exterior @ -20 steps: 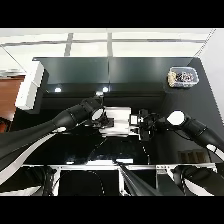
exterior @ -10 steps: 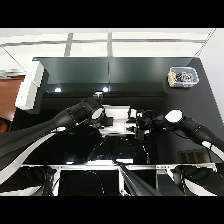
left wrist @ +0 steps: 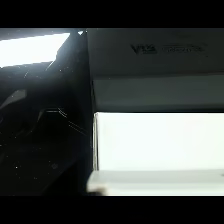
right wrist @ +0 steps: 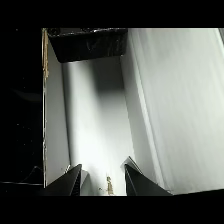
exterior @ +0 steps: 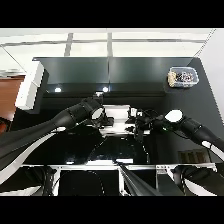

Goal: Fold the box and place the chain.

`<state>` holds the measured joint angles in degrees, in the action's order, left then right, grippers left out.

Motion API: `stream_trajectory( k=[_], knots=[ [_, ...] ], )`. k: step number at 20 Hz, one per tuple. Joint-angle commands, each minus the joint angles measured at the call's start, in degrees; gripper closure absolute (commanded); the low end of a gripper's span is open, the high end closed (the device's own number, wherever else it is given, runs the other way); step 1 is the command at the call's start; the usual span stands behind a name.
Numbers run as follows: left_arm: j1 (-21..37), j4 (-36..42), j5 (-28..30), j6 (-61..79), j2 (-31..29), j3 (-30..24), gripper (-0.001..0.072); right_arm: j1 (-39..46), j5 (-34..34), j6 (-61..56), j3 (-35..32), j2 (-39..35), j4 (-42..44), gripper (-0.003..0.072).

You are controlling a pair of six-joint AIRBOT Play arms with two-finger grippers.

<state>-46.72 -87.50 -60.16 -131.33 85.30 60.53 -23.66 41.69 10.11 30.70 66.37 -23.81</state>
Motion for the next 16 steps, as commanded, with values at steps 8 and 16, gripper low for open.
stream_trajectory(
  k=[8,16],
  knots=[
    [0.0,-0.04,-0.09,-0.02,0.0,0.04,0.0682,-0.04,-0.39,-0.02,0.0,0.02,0.0,0.0182],
    [0.02,0.07,-0.31,-0.02,0.02,0.04,0.0682,2.1,0.5,-20.26,0.02,-1.97,-2.49,0.0678]
  ],
)
